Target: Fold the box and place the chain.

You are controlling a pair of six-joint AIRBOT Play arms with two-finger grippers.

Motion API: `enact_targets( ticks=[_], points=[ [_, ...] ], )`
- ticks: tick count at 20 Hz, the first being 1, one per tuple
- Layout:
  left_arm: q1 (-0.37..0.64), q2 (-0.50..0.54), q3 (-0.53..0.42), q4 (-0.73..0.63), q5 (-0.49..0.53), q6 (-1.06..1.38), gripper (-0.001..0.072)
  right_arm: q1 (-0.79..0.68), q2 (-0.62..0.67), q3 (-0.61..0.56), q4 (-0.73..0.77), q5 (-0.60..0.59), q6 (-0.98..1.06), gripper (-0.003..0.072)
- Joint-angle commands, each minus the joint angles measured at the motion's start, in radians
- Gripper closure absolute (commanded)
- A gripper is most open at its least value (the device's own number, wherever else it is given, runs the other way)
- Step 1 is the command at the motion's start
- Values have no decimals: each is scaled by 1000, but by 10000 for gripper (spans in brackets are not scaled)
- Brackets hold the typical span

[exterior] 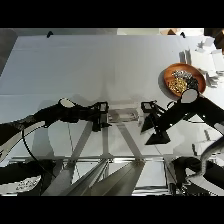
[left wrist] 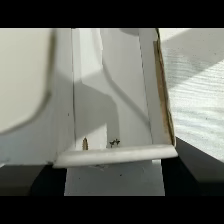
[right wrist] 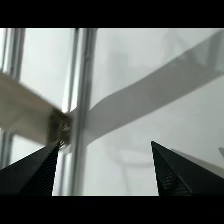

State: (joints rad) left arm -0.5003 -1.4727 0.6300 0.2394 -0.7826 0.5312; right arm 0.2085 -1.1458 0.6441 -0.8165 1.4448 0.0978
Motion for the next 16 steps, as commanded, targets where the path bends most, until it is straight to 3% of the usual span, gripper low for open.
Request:
enact_targets(
  ticks=[1,2,3,6,10,12,14,16],
  points=[
    [0,1,0,0,0,0,497,11,0,0,93,-236,-1,132],
    [0,1,0,0,0,0,497,29,0,0,106,-302,-1,350],
    [0,1,0,0,0,0,497,52,0,0,122,-351,0,666],
    [0,1,0,0,0,0,497,128,-4,10,177,-513,-17,661],
    [0,1,0,0,0,0,497,144,-4,67,267,-642,-16,664],
    [0,1,0,0,0,0,497,145,-15,68,294,-803,-3,665],
    [0,1,0,0,0,0,497,145,-79,68,302,-923,11,665],
    [0,1,0,0,0,0,497,145,-174,68,302,-955,10,665]
  ],
)
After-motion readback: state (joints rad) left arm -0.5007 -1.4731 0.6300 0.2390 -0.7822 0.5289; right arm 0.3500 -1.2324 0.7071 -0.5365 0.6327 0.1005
